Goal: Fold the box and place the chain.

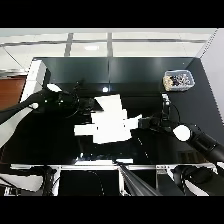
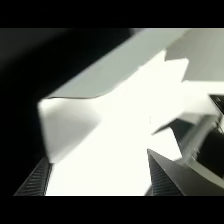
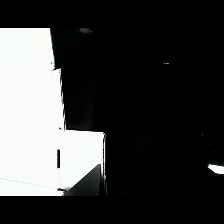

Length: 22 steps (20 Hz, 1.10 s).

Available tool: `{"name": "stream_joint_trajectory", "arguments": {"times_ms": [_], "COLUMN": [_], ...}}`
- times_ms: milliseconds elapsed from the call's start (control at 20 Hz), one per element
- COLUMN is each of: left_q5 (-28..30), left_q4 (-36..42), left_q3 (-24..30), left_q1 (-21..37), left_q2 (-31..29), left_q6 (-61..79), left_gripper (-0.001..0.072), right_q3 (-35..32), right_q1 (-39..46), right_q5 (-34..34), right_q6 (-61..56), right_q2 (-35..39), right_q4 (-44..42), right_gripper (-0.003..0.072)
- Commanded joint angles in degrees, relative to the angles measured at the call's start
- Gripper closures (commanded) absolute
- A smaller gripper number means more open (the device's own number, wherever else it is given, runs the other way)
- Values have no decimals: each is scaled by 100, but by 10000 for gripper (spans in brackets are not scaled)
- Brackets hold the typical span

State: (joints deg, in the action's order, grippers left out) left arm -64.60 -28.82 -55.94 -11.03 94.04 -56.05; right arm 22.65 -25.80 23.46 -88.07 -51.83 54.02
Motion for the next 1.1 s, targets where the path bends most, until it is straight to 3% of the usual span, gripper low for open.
{"name": "stream_joint_trajectory", "arguments": {"times_ms": [0, 100, 250, 500, 550, 650, 700, 750, 800, 900, 1050], "left_q5": [-1360, -1587, -1829, -2365, -2483, -2643, -2656, -2662, -2695, -2739, -2695], "left_q4": [577, 212, -542, -706, -702, -697, -695, -695, -695, -699, -693], "left_q3": [-339, -597, -1150, -1746, -1816, -1945, -1963, -1963, -1969, -2026, -1993], "left_q1": [-17, -76, -234, -358, -372, -365, -350, -341, -339, -321, -319], "left_q2": [557, 800, 1043, 1397, 1458, 1626, 1683, 1696, 1694, 1659, 1309], "left_q6": [975, 826, 828, 966, 984, 975, 997, 1106, 1193, 1213, 1217], "left_gripper": [111, 163, 326, 386, 457, 503, 623, 657, 686, 688, 690], "right_q3": [-2, -2, -2, -2, -2, -2, -2, 0, 17, 236, 1104], "right_q1": [-2, -2, -2, -2, -2, -2, -2, -2, 4, 118, 492], "right_q5": [7, 28, 101, 120, 118, 107, 92, 76, 74, 313, 1646], "right_q6": [2, 2, 2, 2, 2, 11, 39, 44, 44, 42, 48], "right_q2": [4, 4, 4, 4, 4, 4, 4, 4, 7, 28, 173], "right_q4": [-4, -4, -4, -4, -2, 4, 20, 81, 168, 614, 2063], "right_gripper": [674, 674, 674, 674, 674, 674, 673, 672, 616, 21, -8]}}
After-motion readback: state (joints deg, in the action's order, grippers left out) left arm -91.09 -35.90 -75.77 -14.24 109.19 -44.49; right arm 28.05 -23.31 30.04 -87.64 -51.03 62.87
